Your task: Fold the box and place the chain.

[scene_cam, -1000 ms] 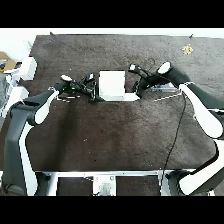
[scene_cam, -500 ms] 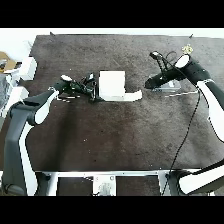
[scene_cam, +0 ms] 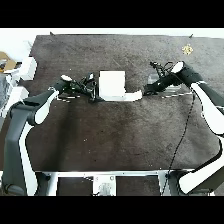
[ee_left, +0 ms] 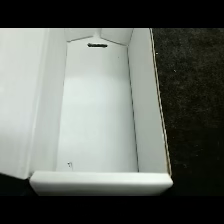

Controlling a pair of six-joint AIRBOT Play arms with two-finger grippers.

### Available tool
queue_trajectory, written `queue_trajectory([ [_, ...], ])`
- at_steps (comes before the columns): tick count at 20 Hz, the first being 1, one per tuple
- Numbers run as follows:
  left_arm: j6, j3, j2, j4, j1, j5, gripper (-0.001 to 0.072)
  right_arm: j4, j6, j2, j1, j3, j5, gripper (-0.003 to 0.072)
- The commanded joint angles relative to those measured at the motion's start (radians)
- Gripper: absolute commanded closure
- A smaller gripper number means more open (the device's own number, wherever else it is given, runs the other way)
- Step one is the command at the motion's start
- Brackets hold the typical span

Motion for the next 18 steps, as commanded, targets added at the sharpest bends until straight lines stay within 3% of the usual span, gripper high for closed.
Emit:
queue_trajectory([
  [1, 0.0, 0.0, 0.0, 0.0, 0.0, 0.0, 0.0422, 0.119, -0.047, -0.035, 0.0, -0.001, 0.008, 0.068],
  [3, 0.0, 0.0, 0.0, 0.0, 0.0, 0.0, 0.0422, 0.21, -0.1, -0.055, 0.0, 0.0, 0.016, 0.068],
  [4, 0.0, 0.0, 0.0, 0.0, 0.0, 0.0, 0.0422, 0.251, -0.129, -0.055, -0.004, 0.0, 0.033, 0.0636],
  [5, 0.0, 0.0, 0.0, 0.0, 0.0, 0.0, 0.0423, 0.303, -0.159, -0.054, -0.012, 0.0, 0.058, 0.0379],
  [6, 0.0, 0.0, 0.0, 0.0, 0.0, 0.0, 0.0422, 0.365, -0.194, -0.054, -0.021, 0.0, 0.084, 0.0217],
  [9, 0.0, 0.0, 0.0, 0.0, 0.0, 0.0, 0.0422, 0.465, -0.209, -0.055, -0.031, 0.0, 0.082, 0.0241],
  [11, 0.0, 0.0, 0.0, 0.0, 0.0, 0.0, 0.0422, 0.47, -0.209, -0.055, -0.011, 0.001, 0.068, 0.0076],
  [12, 0.0, 0.0, 0.0, 0.0, 0.0, 0.0, 0.0422, 0.471, -0.195, -0.055, -0.001, 0.001, 0.049, 0.0078],
  [13, 0.0, 0.0, 0.0, 0.0, 0.0, 0.0, 0.0422, 0.47, -0.182, -0.055, 0.01, 0.001, 0.029, 0.0132],
  [18, 0.0, 0.0, 0.0, 0.0, 0.0, 0.0, 0.0422, 0.427, -0.116, -0.055, 0.076, 0.002, -0.018, 0.0137],
])
